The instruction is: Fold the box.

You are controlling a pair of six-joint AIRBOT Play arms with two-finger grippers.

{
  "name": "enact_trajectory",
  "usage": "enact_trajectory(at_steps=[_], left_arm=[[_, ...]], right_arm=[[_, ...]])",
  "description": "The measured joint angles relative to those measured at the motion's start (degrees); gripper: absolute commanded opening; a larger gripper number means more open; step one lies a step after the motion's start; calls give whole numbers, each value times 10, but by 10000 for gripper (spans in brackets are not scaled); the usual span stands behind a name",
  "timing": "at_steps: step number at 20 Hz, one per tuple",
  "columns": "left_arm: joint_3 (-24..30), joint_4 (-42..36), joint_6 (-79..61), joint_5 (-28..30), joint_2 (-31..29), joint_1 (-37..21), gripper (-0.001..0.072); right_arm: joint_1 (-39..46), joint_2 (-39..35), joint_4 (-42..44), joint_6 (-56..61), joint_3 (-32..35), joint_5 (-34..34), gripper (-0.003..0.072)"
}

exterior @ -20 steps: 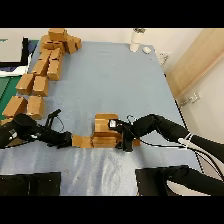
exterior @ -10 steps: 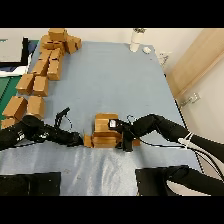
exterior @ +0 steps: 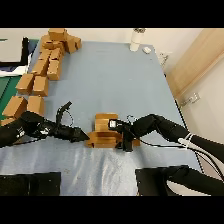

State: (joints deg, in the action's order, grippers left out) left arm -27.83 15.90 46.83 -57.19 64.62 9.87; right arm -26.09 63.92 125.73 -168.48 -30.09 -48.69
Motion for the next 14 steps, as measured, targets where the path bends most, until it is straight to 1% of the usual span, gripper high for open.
enact_trajectory(at_steps=[5,8,11,14], left_arm=[[-3,-12,-6,16,0,30,11],[-8,-13,-7,20,0,35,11],[-17,4,-2,-3,-5,7,9],[-21,69,51,-20,-17,-50,9]], right_arm=[[0,0,0,0,0,0,579],[0,0,0,0,0,0,579],[0,0,0,0,0,0,579],[0,0,0,0,0,0,579]])
